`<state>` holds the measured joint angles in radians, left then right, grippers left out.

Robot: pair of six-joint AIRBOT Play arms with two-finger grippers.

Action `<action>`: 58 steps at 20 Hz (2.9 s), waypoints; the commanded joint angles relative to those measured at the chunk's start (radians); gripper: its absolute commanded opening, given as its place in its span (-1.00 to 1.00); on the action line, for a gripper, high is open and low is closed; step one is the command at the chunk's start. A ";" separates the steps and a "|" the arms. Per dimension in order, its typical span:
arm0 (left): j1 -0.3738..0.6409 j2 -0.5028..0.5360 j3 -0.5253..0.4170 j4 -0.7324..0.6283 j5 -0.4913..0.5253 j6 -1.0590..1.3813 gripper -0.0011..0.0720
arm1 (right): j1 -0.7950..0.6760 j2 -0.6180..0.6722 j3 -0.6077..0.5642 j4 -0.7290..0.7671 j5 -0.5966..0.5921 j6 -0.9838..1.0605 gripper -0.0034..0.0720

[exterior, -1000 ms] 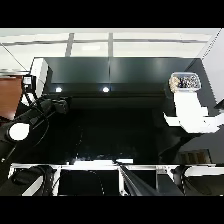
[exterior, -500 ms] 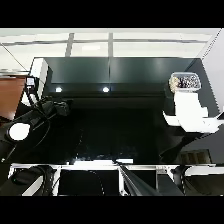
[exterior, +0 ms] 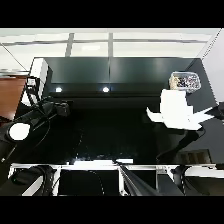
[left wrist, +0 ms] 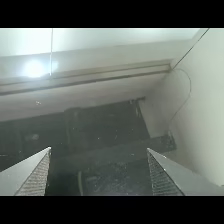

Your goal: Fold the box and place the chain.

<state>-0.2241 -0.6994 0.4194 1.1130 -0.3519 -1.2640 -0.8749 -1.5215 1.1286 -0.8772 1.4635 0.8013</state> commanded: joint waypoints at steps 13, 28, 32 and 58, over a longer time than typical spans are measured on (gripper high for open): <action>0.000 -0.199 0.113 -0.311 -0.280 0.054 0.96 | 0.640 0.480 -0.772 0.624 -0.475 -0.278 -0.87; -0.025 -0.919 0.514 -0.604 -0.814 0.250 0.96 | 0.855 0.480 -0.772 0.742 -0.559 -0.257 -0.87; -0.024 -0.981 0.539 -0.688 -0.958 0.515 0.95 | 0.855 0.480 -0.772 0.742 -0.558 -0.257 -0.87; -0.261 -0.760 0.528 -0.491 -0.625 1.126 -0.90 | 0.811 0.530 -0.405 0.198 -0.289 -0.346 0.92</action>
<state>-0.4397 -1.5322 1.0000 0.6197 -1.1458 -0.3920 -0.1104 -1.0008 0.7345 -0.6411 1.2358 0.5587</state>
